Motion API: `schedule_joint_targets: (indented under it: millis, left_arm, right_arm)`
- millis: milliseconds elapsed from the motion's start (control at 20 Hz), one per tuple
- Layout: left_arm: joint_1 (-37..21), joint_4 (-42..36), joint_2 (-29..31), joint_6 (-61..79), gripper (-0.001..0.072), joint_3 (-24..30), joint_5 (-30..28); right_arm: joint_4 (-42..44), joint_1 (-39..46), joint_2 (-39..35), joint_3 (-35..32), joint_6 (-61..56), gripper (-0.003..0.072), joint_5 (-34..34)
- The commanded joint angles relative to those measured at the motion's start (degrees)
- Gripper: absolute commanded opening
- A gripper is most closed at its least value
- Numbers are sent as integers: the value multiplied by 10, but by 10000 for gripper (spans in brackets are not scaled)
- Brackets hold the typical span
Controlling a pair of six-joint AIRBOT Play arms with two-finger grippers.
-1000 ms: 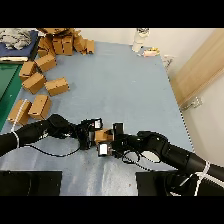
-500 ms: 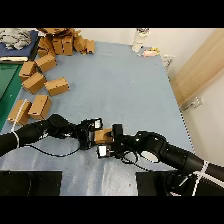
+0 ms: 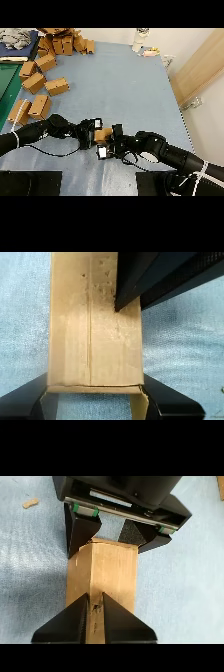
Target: Fold the box.
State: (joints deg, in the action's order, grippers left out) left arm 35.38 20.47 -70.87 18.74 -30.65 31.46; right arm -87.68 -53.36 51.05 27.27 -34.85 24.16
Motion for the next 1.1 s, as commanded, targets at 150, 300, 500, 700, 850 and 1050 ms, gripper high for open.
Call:
schedule_joint_targets:
  millis: [150, 300, 500, 700, 850, 1050]
  left_arm:
    - [0, 1, 0, 1, 463, 0, 2]
    - [0, 1, 0, 1, 463, 0, 2]
    - [0, 1, 0, 1, 463, 0, 2]
    - [0, 1, 0, 1, 463, 0, 2]
    - [0, 1, 0, 1, 463, 0, 2]
    - [0, 1, 0, 1, 463, 0, 2]
  right_arm:
    - [-5, 0, -2, 12, 0, 136, 11]
    - [-6, 0, -12, 23, 0, 136, 19]
    - [-6, 0, -16, 25, 0, 120, 26]
    - [-6, 0, -28, 25, 0, 120, 30]
    - [-24, 0, -32, 25, 0, 80, 30]
    - [-30, 0, -32, 25, 0, 79, 30]
